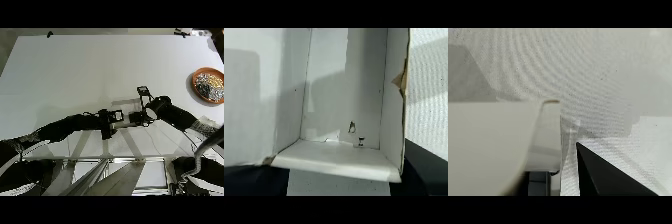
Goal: Fold the box and place the chain.
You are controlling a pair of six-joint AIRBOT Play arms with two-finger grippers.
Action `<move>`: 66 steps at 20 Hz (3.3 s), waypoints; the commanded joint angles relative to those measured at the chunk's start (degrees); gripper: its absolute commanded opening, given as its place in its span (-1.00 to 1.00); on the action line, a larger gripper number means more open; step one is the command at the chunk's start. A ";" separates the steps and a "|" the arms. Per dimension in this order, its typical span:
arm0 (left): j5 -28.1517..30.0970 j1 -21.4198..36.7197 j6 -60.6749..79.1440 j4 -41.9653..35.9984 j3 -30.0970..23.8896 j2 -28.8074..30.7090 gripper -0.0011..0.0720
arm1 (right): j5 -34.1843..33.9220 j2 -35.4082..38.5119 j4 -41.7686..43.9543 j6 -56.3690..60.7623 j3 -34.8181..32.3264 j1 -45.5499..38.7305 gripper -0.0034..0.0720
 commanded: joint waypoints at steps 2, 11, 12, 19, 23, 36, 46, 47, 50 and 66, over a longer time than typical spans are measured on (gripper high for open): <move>0.02 0.04 0.02 0.02 -0.04 0.04 -0.27 | -0.35 -0.35 0.02 0.00 0.02 0.04 -0.16; 0.02 0.04 0.02 0.00 -0.04 0.04 -0.27 | 1.25 -2.38 -0.39 -0.24 0.02 0.04 -0.87; 0.02 0.04 0.02 0.00 -0.04 0.04 -0.27 | 1.64 -2.38 -0.39 -0.35 0.02 0.04 -0.87; 0.02 0.04 0.02 0.00 -0.04 0.04 -0.27 | 3.87 -1.99 -0.42 -2.14 0.02 0.04 0.11; 0.02 0.04 0.02 0.02 -0.04 0.04 -0.27 | 4.66 0.28 -0.90 -3.21 0.02 0.04 -0.56; 0.02 0.04 0.00 0.00 -0.04 0.07 -0.27 | 3.93 1.33 0.70 -3.06 0.02 0.04 -0.57; 0.02 0.04 0.02 0.00 -0.04 0.04 -0.27 | 3.58 0.13 3.08 -4.13 0.00 0.07 -0.88; 0.02 0.04 0.02 0.02 -0.04 0.04 -0.27 | 3.56 0.00 3.13 -4.13 0.00 0.07 -0.88; 0.02 0.04 0.02 0.00 -0.04 0.07 -0.27 | 3.85 0.02 2.99 -4.20 0.00 0.04 -0.88; 0.02 0.04 0.02 0.00 -0.04 0.04 -0.27 | 5.40 -0.57 1.31 -4.59 0.00 1.84 -0.05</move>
